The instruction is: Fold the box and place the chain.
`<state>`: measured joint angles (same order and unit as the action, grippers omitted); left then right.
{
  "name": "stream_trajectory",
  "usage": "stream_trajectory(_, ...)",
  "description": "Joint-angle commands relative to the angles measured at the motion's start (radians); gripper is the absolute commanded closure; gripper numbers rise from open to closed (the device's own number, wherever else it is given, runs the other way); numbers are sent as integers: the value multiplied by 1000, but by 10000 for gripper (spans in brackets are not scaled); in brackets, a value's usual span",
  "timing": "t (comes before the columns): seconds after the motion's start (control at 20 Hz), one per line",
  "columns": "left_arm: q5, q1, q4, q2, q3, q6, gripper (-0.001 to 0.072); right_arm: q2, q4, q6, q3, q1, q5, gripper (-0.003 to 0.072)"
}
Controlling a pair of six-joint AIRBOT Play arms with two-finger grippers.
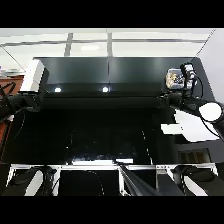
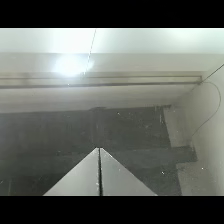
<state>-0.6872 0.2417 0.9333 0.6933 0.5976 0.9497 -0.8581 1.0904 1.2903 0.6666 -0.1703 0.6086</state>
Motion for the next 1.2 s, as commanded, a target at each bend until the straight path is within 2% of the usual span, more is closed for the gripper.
stream_trajectory(0.0, 0, -1, 0, 1, 0, 0, 687, 0, 0, 0, 0, -1, 0, 676)
stream_trajectory(0.55, 0, -1, 0, 1, 0, 0, 687, 0, 0, 1, 0, -1, 0, 676)
stream_trajectory(0.65, 0, -1, 0, 1, 0, 0, 687, 0, -42, 1, 0, -1, -5, 676)
stream_trajectory(0.75, 14, -2, -28, 2, 0, 0, 687, 0, -145, 1, 0, -4, -81, 676)
stream_trajectory(0.85, 92, -2, -30, 2, 0, 0, 687, -3, -204, 0, 0, -4, -186, 645)
stream_trajectory(0.9, 123, -2, -32, 5, -1, 8, 686, -7, -200, 1, 0, 0, -234, 263)
stream_trajectory(0.95, 137, -2, -34, 11, -1, 8, 686, -14, -192, -2, 0, 9, -257, -34)
stream_trajectory(1.0, 148, -3, -45, 23, -1, 9, 638, -23, -156, 3, 2, 36, -241, -34)
stream_trajectory(1.05, 153, -3, -57, 36, -1, 9, 387, -36, -63, 54, 10, 106, -179, -34)
stream_trajectory(1.1, 153, -3, -60, 53, -1, 16, 1, -51, 69, 168, 20, 212, -111, -34)
stream_trajectory(1.15, 151, -3, -60, 68, -1, 38, 0, -75, 205, 276, 42, 362, -38, -34)
